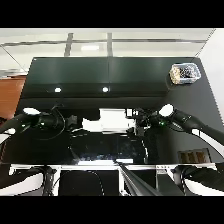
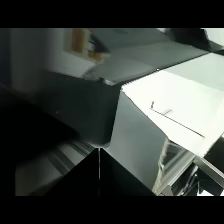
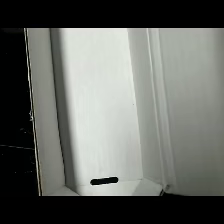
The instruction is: Fold the box and place the chain.
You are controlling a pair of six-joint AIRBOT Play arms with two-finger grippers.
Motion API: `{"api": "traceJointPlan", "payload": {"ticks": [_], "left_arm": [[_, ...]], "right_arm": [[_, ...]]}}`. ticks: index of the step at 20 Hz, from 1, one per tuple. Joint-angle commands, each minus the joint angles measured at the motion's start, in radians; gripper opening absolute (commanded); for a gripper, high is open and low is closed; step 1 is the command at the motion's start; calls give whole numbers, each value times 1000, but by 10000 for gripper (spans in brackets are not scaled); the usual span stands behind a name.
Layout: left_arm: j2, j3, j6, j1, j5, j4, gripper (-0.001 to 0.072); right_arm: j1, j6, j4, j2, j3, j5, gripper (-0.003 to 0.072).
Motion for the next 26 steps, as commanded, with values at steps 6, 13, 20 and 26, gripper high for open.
{"api": "traceJointPlan", "payload": {"ticks": [6,13,20,26], "left_arm": [[-62,57,37,-132,-4,-89,27],[-62,124,82,-133,-77,-96,574],[-62,180,82,-179,-125,-96,574],[-62,244,13,-277,-98,-64,360]], "right_arm": [[1,0,0,0,0,0,197],[1,0,0,0,0,0,197],[1,0,0,0,0,0,197],[1,0,0,0,0,0,197]]}}
